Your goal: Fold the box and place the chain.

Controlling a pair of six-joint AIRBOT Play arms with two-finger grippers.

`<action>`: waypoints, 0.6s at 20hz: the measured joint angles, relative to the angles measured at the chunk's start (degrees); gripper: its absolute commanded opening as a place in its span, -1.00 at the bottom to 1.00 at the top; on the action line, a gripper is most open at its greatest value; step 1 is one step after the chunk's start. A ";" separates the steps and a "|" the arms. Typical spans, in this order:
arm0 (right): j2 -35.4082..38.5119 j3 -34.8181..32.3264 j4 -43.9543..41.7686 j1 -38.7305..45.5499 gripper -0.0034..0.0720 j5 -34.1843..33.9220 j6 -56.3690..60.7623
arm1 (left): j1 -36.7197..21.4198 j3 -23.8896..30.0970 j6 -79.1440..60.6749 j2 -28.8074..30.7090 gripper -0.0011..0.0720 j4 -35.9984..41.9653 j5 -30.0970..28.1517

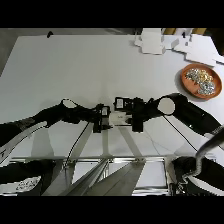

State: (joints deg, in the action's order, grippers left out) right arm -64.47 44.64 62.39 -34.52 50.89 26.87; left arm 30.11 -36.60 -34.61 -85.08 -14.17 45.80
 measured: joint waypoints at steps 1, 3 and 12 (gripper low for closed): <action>0.48 0.00 -0.37 0.00 -0.06 0.20 -0.04 | 0.00 0.00 -0.02 0.00 -0.56 0.02 -0.04; 1.68 0.00 -0.76 0.04 -0.06 0.52 -0.11 | 0.00 0.00 -0.04 0.00 -0.56 0.07 -0.20; 1.03 0.00 -2.82 0.11 -0.84 0.39 -0.07 | 0.00 0.00 0.07 0.00 -0.56 0.26 -0.52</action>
